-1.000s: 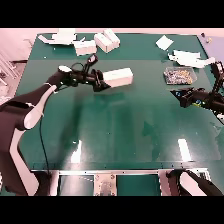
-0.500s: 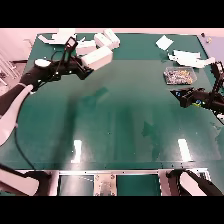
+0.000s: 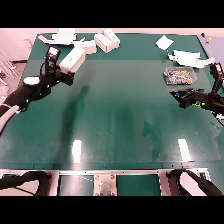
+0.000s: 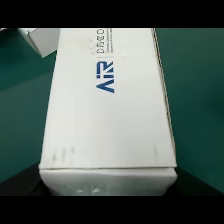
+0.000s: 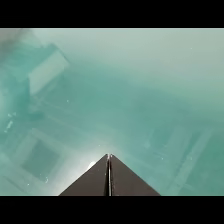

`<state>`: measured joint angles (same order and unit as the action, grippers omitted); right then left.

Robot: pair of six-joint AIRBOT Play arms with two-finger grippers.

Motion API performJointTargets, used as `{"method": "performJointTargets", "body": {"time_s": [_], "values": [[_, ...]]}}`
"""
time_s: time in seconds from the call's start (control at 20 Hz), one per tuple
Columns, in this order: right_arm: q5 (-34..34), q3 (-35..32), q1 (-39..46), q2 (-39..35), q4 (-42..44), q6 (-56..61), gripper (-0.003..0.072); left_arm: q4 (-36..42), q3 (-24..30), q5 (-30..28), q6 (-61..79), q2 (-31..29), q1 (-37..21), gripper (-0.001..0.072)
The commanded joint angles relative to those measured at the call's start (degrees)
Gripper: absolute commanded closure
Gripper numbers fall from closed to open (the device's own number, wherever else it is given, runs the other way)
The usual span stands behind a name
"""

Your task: Fold the box and place the chain.

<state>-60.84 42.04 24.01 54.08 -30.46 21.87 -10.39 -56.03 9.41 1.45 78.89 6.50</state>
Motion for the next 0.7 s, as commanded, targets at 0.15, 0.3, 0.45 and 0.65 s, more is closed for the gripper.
{"method": "performJointTargets", "body": {"time_s": [0.15,0.3,0.45,0.65], "values": [[0.0,-0.4,0.0,0.0,0.0,0.0,0.068,6.5,8.8,-13.3,-1.0,-1.5,0.0,0.0692],[0.0,-0.5,0.0,0.0,0.0,0.0,0.068,6.3,9.8,-15.1,-1.0,-1.1,0.0,0.0691],[0.0,-0.5,0.0,0.0,0.0,0.0,0.0681,6.1,9.8,-15.5,-1.4,1.3,0.0,0.069],[0.0,-0.5,0.0,0.0,0.0,0.0,0.068,6.0,9.5,-15.0,-1.4,4.0,0.0,0.0688]]}}
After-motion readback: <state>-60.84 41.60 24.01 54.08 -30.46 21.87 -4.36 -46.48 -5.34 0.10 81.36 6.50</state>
